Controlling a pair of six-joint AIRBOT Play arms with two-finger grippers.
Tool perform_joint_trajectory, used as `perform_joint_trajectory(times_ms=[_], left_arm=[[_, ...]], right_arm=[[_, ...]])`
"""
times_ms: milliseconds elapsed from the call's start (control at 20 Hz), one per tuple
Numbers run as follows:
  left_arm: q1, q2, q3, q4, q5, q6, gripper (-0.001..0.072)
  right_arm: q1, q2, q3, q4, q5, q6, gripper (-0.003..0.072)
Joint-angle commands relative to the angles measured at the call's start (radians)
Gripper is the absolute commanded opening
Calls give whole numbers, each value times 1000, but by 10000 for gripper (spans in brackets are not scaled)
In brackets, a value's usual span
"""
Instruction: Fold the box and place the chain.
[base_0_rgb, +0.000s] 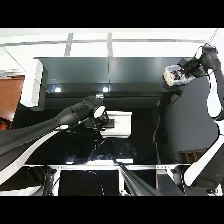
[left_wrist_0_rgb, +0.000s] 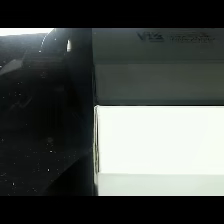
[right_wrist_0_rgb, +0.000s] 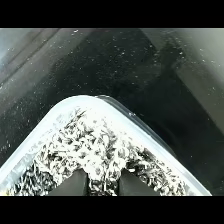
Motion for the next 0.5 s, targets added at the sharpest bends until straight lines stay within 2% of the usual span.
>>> perform_joint_trajectory(times_ms=[0, 150, 300, 450], left_arm=[[0, 0, 1, 0, 1, 0, 27], [0, 0, 1, 0, 2, 0, 28], [0, 0, 1, 0, 2, 0, 28], [0, 0, 1, 0, 4, 0, 28]], right_arm=[[0, 40, 10, -3, 16, -72, 23], [0, 147, 10, -21, 29, -212, 23], [3, 296, 10, -20, 103, -401, 22], [0, 465, 4, 76, 127, -455, 22]])
